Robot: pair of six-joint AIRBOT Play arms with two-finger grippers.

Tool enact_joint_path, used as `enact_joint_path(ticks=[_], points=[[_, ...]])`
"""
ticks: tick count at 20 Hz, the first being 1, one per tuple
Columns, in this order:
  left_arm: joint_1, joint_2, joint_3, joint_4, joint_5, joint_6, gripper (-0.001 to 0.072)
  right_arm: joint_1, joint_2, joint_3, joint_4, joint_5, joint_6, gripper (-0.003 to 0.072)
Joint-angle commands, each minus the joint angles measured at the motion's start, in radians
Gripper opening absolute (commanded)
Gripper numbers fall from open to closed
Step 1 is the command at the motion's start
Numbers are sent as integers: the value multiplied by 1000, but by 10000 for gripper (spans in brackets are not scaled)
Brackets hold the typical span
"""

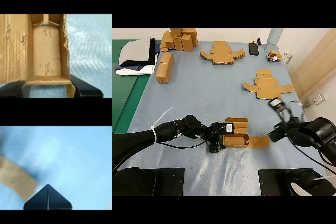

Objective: Fold the box.

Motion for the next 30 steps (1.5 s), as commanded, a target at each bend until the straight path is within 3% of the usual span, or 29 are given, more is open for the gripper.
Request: enact_joint_path(ticks=[1,5,9,18,22,28,29,30], points=[[0,-1,0,0,0,-1,461,-93,-11,-24,-207,-73,409,6],[0,-1,0,0,0,-1,461,-170,-184,-96,163,10,257,5],[0,-1,0,0,1,-1,461,-134,-230,-100,487,197,86,4],[0,-1,0,0,0,-1,461,-117,-229,-159,549,214,-11,2],[0,-1,0,0,0,-1,461,-117,-200,-151,715,217,-120,2],[0,-1,0,0,1,-1,461,-117,-115,-108,724,177,-121,6],[0,-1,0,0,1,-1,461,-117,-115,-98,724,177,-121,47],[0,-1,0,0,1,-1,461,-117,-116,-92,724,177,-121,183]])
